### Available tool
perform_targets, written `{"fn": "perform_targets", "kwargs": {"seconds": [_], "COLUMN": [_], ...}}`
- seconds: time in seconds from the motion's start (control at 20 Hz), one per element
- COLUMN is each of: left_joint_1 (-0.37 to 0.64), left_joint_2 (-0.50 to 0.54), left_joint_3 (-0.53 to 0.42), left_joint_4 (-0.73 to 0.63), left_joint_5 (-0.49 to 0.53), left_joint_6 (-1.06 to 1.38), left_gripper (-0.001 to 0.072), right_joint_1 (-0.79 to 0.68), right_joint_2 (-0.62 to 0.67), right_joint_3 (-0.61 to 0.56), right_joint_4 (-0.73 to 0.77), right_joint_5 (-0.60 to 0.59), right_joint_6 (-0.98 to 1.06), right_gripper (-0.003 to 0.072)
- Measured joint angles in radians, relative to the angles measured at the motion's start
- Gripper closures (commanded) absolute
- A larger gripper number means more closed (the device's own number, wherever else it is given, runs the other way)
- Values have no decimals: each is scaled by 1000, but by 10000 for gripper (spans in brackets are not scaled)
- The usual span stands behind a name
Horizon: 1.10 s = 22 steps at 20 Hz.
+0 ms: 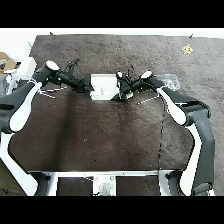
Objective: Fold the box and place the chain.
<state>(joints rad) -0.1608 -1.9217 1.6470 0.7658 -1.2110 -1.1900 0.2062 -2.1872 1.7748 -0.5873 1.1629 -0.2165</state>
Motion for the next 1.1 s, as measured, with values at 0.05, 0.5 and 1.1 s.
{"fn": "perform_targets", "kwargs": {"seconds": [0.05, 0.5, 1.1], "left_joint_1": [-11, -95, -216], "left_joint_2": [0, 0, -27], "left_joint_3": [11, 75, 158], "left_joint_4": [27, 237, 574], "left_joint_5": [5, 48, 16], "left_joint_6": [-24, -233, -557], "left_gripper": [378, 378, 379], "right_joint_1": [0, 0, 0], "right_joint_2": [0, 0, 0], "right_joint_3": [0, 0, 0], "right_joint_4": [0, 0, 0], "right_joint_5": [0, 0, 0], "right_joint_6": [0, 0, 0], "right_gripper": [231, 231, 231]}}
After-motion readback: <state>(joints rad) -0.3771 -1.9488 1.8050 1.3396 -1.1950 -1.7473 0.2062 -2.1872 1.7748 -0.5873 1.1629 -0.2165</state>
